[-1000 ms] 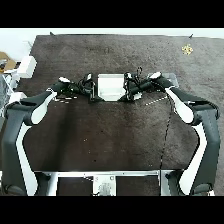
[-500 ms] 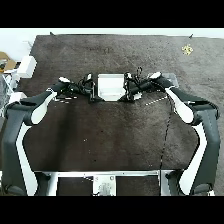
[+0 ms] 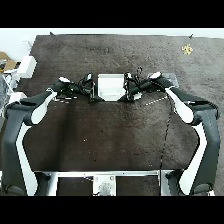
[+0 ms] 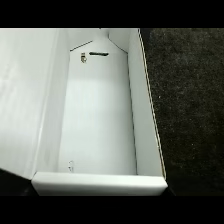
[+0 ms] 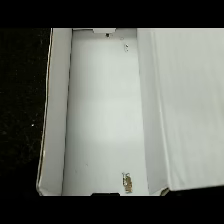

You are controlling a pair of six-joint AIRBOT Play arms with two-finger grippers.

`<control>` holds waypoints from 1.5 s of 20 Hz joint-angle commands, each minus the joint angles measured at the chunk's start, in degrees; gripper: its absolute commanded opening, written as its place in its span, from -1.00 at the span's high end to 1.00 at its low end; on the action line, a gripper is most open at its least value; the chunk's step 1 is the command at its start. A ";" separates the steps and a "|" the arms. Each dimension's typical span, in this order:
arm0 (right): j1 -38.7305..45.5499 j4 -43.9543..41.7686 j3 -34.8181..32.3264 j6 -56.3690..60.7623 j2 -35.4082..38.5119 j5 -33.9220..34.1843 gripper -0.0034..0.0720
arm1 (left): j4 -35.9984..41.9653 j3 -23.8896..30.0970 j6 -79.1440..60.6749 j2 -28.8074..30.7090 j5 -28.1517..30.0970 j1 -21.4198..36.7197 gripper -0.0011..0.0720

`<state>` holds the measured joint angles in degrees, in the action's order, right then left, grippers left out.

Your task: Fold the box and place the chain.

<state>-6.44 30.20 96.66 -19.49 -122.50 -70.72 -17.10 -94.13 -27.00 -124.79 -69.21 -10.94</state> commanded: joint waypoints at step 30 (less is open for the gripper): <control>1.09 10.23 0.02 19.74 15.26 -2.56 -0.83 | -0.02 -0.02 -0.02 -0.04 0.02 0.07 -0.01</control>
